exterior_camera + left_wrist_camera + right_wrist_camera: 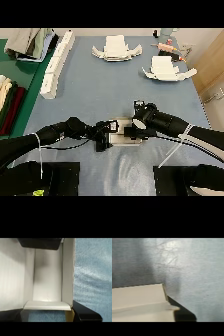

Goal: Fold the box.

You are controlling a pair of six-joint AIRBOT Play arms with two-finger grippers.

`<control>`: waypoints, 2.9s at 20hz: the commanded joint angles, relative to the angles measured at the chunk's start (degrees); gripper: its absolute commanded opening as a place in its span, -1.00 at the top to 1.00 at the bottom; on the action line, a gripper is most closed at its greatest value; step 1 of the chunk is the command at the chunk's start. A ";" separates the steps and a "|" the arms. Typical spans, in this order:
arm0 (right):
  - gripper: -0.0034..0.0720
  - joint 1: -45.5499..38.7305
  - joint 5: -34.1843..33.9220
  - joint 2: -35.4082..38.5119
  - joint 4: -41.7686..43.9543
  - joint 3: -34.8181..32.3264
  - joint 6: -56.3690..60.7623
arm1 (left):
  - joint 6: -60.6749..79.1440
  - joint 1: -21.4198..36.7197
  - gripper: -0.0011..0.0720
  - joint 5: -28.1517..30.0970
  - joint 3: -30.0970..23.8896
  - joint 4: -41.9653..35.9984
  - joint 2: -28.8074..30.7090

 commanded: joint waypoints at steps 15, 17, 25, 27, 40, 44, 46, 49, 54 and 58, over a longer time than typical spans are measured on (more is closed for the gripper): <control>-0.10 0.13 0.46 0.22 -0.39 0.07 -1.86 | 0.02 0.02 -0.19 0.00 0.04 0.02 -0.02; -0.10 0.13 0.42 0.15 -0.94 -0.07 -1.79 | 0.02 0.02 -0.19 0.00 0.04 0.02 -0.02; 0.77 0.09 1.27 0.17 -0.94 -0.42 -1.64 | 0.02 0.02 -0.19 0.00 0.04 0.02 -0.02; -0.61 0.09 1.38 0.28 -0.44 -0.39 -2.71 | 0.02 0.02 -0.19 0.00 0.04 0.02 -0.02; -0.57 -0.09 9.42 13.51 -2.49 3.98 -4.22 | 0.02 0.02 -0.19 0.00 0.04 0.02 -0.02; 0.71 -2.78 12.15 19.52 -4.13 4.00 -10.75 | 0.02 0.02 -0.19 0.00 0.04 0.02 -0.02; 0.91 -8.44 12.13 20.70 -3.93 4.00 -15.80 | 0.02 0.02 -0.19 0.00 0.04 0.02 -0.02; 0.91 -24.06 9.20 19.23 2.47 4.00 -28.63 | 0.02 0.02 -0.19 0.00 0.04 0.02 -0.02; 0.91 -51.56 4.04 7.17 42.86 4.00 -62.07 | 0.02 0.02 -0.19 0.00 0.04 0.02 -0.02; 0.90 -55.17 8.50 -5.97 68.22 4.02 -75.73 | 0.02 0.02 -0.19 0.00 0.04 0.02 -0.02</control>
